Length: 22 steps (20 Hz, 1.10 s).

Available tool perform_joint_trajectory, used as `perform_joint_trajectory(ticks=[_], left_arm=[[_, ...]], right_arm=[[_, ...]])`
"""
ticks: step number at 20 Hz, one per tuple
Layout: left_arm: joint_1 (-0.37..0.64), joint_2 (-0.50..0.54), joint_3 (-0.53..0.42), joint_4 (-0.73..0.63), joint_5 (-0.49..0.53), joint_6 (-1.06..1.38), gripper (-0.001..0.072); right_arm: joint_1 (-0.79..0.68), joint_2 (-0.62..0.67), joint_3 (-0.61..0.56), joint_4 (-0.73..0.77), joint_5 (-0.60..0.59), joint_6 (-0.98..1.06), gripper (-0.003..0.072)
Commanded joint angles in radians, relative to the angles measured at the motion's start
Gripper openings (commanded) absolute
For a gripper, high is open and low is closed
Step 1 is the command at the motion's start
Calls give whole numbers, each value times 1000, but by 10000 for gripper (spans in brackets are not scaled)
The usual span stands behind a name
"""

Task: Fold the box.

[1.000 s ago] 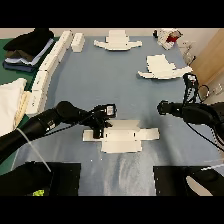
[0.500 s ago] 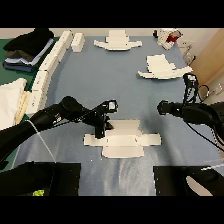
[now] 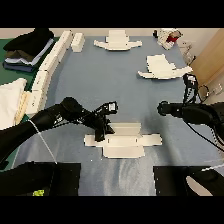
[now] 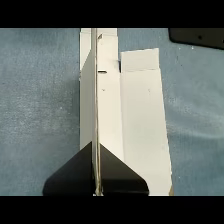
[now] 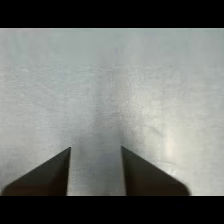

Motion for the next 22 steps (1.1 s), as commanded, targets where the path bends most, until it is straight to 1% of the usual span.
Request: perform_joint_trajectory(ticks=[1, 2, 3, 4, 5, 8, 11, 13, 16, 17, 18, 19, 20, 22], left_arm=[[0, 0, 0, 3, -14, 1, 14], [0, 0, 0, 3, -14, 1, 14], [0, 0, 0, 3, -14, 1, 15], [0, 0, 0, 3, -14, 1, 14], [0, 0, 0, 3, -14, 1, 14], [0, 0, 0, 3, -14, 1, 14], [0, 0, 0, 3, -15, 1, 14], [0, 0, 0, 2, -14, 1, 14], [0, 0, 0, 3, -15, 1, 14], [0, 0, 0, 3, -14, 1, 14], [0, 0, 0, 3, -15, 1, 14], [0, 0, 0, 3, -14, 1, 15], [0, 0, 0, 3, -14, 1, 14], [0, 0, 0, 3, -15, 1, 14]], right_arm=[[1, 1, 2, 71, -65, -4, 322], [1, 2, 2, 101, -100, -4, 281], [1, 2, 2, 138, -145, -4, 280], [1, 2, 1, 171, -192, -16, 162], [5, 2, 1, 210, -246, -57, 1], [75, 6, 1, 274, -401, -81, 1], [244, 39, -8, 278, -495, -41, 0], [414, 87, -35, 289, -502, -7, 0], [721, 167, -87, 251, -424, -17, 3], [811, 176, -103, 196, -399, -41, 157], [879, 172, -117, 114, -377, -48, 437], [933, 156, -126, 26, -353, -48, 629], [965, 132, -126, -48, -340, -49, 669], [995, 69, -126, -158, -292, -62, 670]])
